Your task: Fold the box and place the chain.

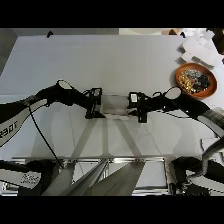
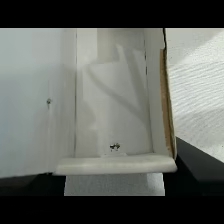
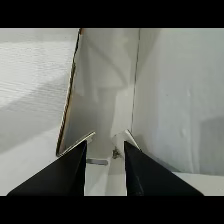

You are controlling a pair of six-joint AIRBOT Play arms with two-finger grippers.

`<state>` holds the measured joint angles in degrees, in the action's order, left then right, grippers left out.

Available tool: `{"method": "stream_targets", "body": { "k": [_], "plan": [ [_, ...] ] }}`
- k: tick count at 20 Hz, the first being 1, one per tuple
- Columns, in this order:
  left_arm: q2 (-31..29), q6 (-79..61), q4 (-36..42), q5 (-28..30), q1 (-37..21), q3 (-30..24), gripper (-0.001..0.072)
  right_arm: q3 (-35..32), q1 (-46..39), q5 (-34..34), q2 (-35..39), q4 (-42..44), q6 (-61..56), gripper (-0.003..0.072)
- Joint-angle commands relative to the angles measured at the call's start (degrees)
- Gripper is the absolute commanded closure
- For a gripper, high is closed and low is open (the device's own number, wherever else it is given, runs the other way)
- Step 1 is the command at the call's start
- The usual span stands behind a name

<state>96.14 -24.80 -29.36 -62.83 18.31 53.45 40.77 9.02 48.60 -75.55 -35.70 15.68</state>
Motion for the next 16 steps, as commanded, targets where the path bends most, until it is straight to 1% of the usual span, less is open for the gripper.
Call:
{"method": "stream_targets", "body": {
  "k": [1, 2, 3, 4, 6, 7, 8, 9, 10, 14, 15, 16],
  "plan": [
    [0.04, 0.00, 0.02, 0.02, 0.00, 0.00, 0.0432, -0.04, 1.03, -1.53, -1.49, 1.60, -0.22, 0.0434],
    [0.04, 0.00, 0.02, 0.04, 0.00, 0.00, 0.0432, -0.04, 1.03, -1.46, -1.79, 1.95, -0.22, 0.0333],
    [0.04, 0.00, 0.02, 0.02, 0.00, 0.00, 0.0432, -0.04, 1.03, -1.42, -1.86, 2.19, -0.24, 0.0258],
    [0.04, 0.00, 0.02, 0.02, 0.00, 0.00, 0.0432, -0.04, 1.03, -1.29, -1.86, 2.19, -0.52, 0.0247],
    [0.04, 0.00, 0.02, 0.02, 0.00, 0.00, 0.0432, -0.04, 1.03, -1.07, -1.86, 2.16, -0.68, 0.0250],
    [0.04, 0.02, 0.02, 0.02, 0.00, 0.00, 0.0432, -0.04, 1.03, -0.96, -1.84, 2.12, -0.90, 0.0283],
    [0.04, 0.00, 0.02, 0.04, 0.00, 0.00, 0.0432, -0.04, 1.03, -0.24, -1.84, 1.88, -1.27, 0.0398],
    [0.04, 0.00, 0.02, 0.02, 0.00, 0.00, 0.0432, -0.04, 1.01, 0.59, -1.79, 1.20, -2.12, 0.0540],
    [0.04, 0.02, 0.02, 0.02, 0.00, 0.00, 0.0432, -0.04, 1.01, 1.16, -1.66, 0.15, -2.97, 0.0585],
    [0.04, 0.00, 0.02, 0.04, 0.00, 0.00, 0.0432, -0.04, 0.96, 1.38, 1.75, -6.47, -11.47, 0.0597],
    [0.04, 0.02, 0.02, 0.02, 0.00, 0.00, 0.0432, -0.04, 0.96, 1.79, 3.39, -8.63, -13.66, 0.0648],
    [0.04, 0.02, 0.02, 0.02, 0.00, 0.00, 0.0432, -0.07, 0.96, 2.73, 5.49, -10.80, -16.00, 0.0676]
  ]
}}
